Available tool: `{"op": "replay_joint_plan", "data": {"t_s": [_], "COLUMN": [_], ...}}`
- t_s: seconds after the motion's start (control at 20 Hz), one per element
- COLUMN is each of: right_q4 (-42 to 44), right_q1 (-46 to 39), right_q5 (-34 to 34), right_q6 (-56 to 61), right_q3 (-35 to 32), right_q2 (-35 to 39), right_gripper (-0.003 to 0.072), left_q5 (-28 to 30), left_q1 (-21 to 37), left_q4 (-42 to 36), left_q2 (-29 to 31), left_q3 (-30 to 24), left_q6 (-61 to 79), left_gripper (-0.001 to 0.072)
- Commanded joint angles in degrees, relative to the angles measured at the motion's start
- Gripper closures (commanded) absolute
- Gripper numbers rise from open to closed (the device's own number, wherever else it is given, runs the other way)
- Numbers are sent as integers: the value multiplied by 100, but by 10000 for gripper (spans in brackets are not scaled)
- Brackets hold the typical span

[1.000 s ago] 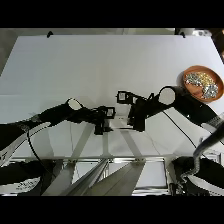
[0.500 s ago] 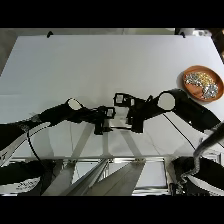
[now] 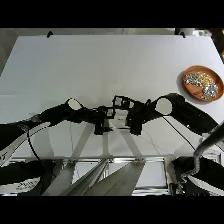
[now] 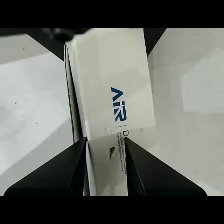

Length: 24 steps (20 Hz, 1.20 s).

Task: Fold the box and place the chain.

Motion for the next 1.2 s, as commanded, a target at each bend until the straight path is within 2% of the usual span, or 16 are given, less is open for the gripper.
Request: {"op": "replay_joint_plan", "data": {"t_s": [0.0, 0.3, 0.5, 0.7, 0.8, 0.85, 0.95, 1.0, 1.05, 1.15], "right_q4": [-151, -129, -94, -85, -11, 35, 212, 374, 603, 1060], "right_q1": [4, 11, 11, 4, 4, 4, 4, 4, 4, 4], "right_q5": [-66, -20, -127, -260, -431, -514, -584, -579, -579, -785], "right_q6": [103, 101, 101, 105, 103, 103, 103, 103, 98, -11], "right_q3": [-55, -247, -247, -247, -247, -247, -247, -249, -269, -487], "right_q2": [2, 2, 85, 356, 529, 590, 658, 669, 667, 667], "right_gripper": [459, 457, 365, 357, 327, 276, 271, 287, 368, 633], "left_q5": [2, 0, 2, 2, 2, 2, 2, 0, 2, 0], "left_q1": [0, 0, 0, 0, 0, 0, 0, 0, 0, 0], "left_q4": [2, 2, 2, 2, 2, 2, 2, 0, 2, 2], "left_q2": [2, 2, 2, 2, 2, 2, 2, 2, 2, 2], "left_q3": [2, 2, 2, 2, 2, 2, 2, 2, 2, 2], "left_q6": [15, 15, 15, 15, 15, 15, 15, 15, 15, 15], "left_gripper": [372, 372, 372, 372, 372, 372, 372, 372, 372, 372]}}
